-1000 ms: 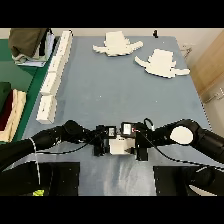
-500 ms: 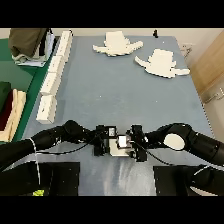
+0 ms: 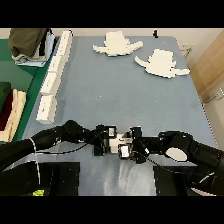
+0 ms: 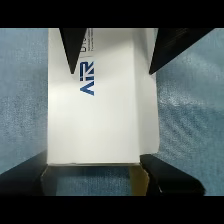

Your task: Fold the box.

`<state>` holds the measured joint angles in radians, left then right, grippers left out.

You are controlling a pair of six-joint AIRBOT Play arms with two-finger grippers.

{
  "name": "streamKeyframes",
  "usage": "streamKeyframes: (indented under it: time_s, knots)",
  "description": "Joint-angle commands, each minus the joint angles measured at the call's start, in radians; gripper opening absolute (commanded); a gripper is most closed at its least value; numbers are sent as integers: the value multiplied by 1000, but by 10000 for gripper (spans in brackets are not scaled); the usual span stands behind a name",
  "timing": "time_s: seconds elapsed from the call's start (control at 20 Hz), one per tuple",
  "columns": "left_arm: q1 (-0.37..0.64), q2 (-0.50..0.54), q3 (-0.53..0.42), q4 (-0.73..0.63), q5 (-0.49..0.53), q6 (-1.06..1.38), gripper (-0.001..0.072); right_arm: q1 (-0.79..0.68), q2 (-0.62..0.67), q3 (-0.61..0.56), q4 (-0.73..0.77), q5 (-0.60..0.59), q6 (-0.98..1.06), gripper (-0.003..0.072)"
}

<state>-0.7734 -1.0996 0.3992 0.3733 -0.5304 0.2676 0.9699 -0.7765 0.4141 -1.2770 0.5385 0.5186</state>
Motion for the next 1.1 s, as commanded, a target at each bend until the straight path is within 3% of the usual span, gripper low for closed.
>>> streamKeyframes:
  time_s: [0.0, 0.95, 1.05]
  knots:
    - [0, 0, 1, 1, -3, 2, 537, 2, 5, -12, -77, -52, 24, 585]
    - [0, 0, 1, 1, -2, 2, 536, 2, 88, -12, -117, -103, 31, 584]
    - [0, 0, 1, 1, -3, 2, 537, 2, 88, -10, -132, -111, 32, 550]
